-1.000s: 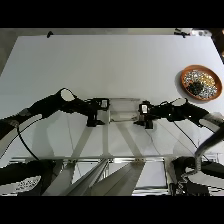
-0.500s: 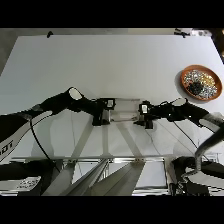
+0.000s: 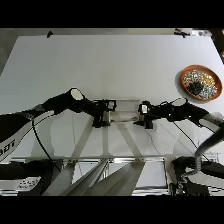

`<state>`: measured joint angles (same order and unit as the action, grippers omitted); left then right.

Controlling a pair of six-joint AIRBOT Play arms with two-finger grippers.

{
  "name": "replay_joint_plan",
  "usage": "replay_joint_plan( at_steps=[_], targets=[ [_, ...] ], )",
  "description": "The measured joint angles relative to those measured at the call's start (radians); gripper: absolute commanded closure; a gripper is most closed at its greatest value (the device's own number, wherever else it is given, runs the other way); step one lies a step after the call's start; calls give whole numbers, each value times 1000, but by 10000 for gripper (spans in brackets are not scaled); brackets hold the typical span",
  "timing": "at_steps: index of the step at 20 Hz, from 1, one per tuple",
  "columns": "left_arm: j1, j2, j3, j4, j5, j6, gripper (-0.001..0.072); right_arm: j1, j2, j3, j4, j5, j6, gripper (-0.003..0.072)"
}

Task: Fold the box and place the chain.

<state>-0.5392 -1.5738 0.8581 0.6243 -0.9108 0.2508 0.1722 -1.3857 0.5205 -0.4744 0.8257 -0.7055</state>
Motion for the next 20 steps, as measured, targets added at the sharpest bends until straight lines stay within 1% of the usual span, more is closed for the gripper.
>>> replay_joint_plan(
  at_steps=[3,4,5,6,7,9,10,20],
  targets=[
    [-3,-8,0,-13,2,-1,15,0,0,0,0,0,1,283],
    [-3,-10,0,-18,5,-3,58,0,0,0,0,0,1,283],
    [-4,-11,0,-22,13,-7,135,0,0,0,0,0,1,283],
    [-4,-12,1,-26,18,-13,188,0,0,0,2,0,2,283],
    [-4,-12,1,-27,21,-13,258,0,0,0,2,0,2,283],
    [-4,-13,0,-29,25,-13,416,0,0,0,2,0,2,283],
    [-5,-14,0,-30,27,-13,457,0,0,0,2,0,2,283],
    [-17,-14,0,-32,39,-15,455,0,0,0,1,0,2,283]
  ],
)
